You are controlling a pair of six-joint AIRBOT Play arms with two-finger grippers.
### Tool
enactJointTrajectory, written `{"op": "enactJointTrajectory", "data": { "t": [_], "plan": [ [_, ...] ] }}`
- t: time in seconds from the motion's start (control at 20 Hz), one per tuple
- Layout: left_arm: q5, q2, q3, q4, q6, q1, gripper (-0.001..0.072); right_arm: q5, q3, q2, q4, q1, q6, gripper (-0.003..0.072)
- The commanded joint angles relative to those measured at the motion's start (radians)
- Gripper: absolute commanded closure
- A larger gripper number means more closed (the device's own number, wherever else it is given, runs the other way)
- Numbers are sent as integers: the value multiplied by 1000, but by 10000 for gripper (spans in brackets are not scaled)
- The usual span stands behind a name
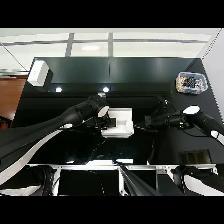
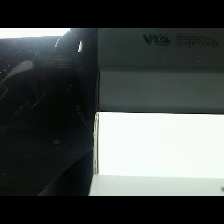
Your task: Fold the box and place the chain.
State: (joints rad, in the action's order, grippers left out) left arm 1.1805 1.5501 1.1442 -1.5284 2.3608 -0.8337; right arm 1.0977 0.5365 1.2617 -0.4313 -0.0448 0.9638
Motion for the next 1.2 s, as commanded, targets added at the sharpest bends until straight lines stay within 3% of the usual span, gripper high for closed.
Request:
{"op": "enactJointTrajectory", "data": {
  "t": [0.0, 0.2, 0.25, 0.35, 0.6, 0.8, 0.85, 0.9, 1.15],
  "plan": [
    [0, 0, 0, 0, 0, 0, 683, 54, 68, 4, 16, -13, -3, 56],
    [0, 0, 0, 0, 0, 1, 683, 36, 94, 4, 11, -64, 72, 65],
    [-1, 0, 0, 0, 0, 1, 683, 17, 98, 4, 10, -99, 73, 155],
    [0, 0, 0, 0, 0, 1, 683, -44, 113, 4, -24, -175, 142, 163],
    [0, 0, 0, 0, 0, 1, 683, -180, 234, 4, -435, -415, 535, 163],
    [6, 0, 0, 3, 0, 1, 683, -180, 317, 5, -727, -544, 874, 164],
    [3, 0, 0, 3, 0, 1, 683, -170, 332, 9, -781, -569, 939, 166],
    [-1, 0, 0, 3, 0, 1, 683, -150, 348, 16, -825, -590, 993, 286],
    [-1, 0, 0, 2, 0, 1, 683, -62, 412, 89, -959, -650, 1145, 289]
  ]
}}
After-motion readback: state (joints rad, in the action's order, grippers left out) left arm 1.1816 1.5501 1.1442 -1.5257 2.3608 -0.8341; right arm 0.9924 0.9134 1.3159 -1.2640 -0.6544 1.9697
